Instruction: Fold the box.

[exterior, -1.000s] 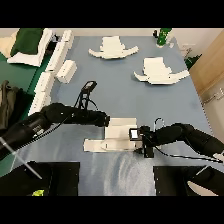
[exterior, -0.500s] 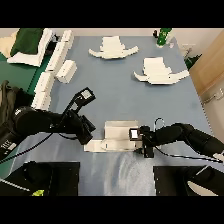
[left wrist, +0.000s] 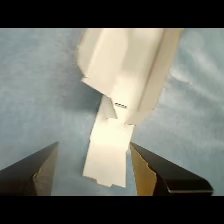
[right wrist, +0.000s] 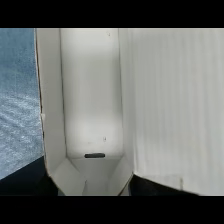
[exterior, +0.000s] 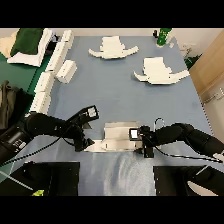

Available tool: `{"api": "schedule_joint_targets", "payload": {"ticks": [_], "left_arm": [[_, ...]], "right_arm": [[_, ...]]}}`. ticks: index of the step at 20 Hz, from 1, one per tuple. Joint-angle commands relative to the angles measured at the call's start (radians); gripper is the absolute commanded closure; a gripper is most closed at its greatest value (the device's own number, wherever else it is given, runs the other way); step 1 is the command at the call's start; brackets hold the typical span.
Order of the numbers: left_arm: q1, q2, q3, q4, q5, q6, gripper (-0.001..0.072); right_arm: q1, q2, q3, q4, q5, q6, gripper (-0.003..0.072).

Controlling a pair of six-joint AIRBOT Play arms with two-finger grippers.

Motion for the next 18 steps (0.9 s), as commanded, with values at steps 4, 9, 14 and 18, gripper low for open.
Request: {"api": "schedule_joint_targets", "payload": {"ticks": [4, 9, 14, 18], "left_arm": [[-0.022, -0.107, -0.111, -0.204, 0.065, 0.362, 0.0040], [-0.084, -0.163, -0.126, -0.315, 0.185, 0.436, 0.0282], [-0.086, -0.220, -0.126, -0.330, 0.231, 0.436, 0.0435], [-0.090, -0.251, -0.125, -0.346, 0.305, 0.436, 0.0556]], "right_arm": [[0.001, -0.001, 0.000, 0.000, 0.000, 0.000, 0.0229], [0.001, -0.001, 0.000, 0.000, 0.000, 0.000, 0.0230], [0.001, -0.001, 0.000, 0.000, 0.000, 0.000, 0.0230], [0.001, -0.001, 0.000, 0.000, 0.000, 0.000, 0.0229]]}}
